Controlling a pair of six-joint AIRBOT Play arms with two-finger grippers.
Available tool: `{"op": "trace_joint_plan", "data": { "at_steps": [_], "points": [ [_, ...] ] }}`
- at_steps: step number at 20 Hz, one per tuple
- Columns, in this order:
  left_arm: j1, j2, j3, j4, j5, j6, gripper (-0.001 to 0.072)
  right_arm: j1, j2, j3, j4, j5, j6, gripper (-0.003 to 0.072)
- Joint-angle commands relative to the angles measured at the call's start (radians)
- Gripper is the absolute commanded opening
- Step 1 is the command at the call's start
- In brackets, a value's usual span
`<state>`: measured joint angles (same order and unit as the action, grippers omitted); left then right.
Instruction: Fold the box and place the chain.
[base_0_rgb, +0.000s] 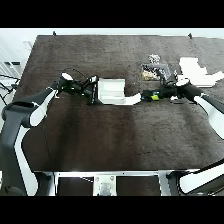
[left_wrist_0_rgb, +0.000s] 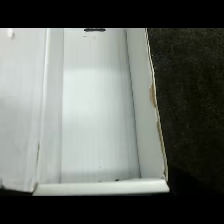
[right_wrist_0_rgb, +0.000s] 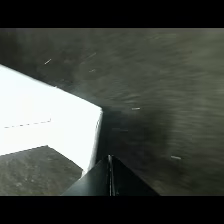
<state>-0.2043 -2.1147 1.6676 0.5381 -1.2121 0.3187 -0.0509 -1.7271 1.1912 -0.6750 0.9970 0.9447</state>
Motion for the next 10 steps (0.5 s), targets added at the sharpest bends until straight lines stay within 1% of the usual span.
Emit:
{"op": "trace_joint_plan", "data": {
  "at_steps": [1,5,6,7,8,9,10],
  "points": [
    [0.0,0.0,0.0,0.0,0.0,0.0,0.0423,0.075,-0.023,-0.002,0.013,-0.023,0.024,0.0014],
    [0.001,0.0,0.0,0.0,0.0,0.0,0.0423,0.096,-0.008,0.039,0.066,-0.018,0.024,0.0015],
    [0.001,0.0,0.0,0.0,0.0,0.0,0.0423,0.101,0.0,0.048,0.066,-0.008,0.024,0.003],
    [0.0,0.0,0.0,0.0,0.0,0.0,0.0423,0.106,0.005,0.057,0.066,0.005,0.024,0.0112],
    [0.0,0.0,0.0,0.0,0.0,0.0,0.0423,0.111,0.01,0.064,0.066,0.021,0.024,0.0171],
    [0.0,0.0,0.0,0.0,0.0,0.0,0.0423,0.113,0.013,0.068,0.068,0.027,0.024,0.0183],
    [0.0,0.0,0.0,0.0,0.0,0.0,0.0423,0.114,0.015,0.069,0.077,0.031,0.024,0.0248]
  ]
}}
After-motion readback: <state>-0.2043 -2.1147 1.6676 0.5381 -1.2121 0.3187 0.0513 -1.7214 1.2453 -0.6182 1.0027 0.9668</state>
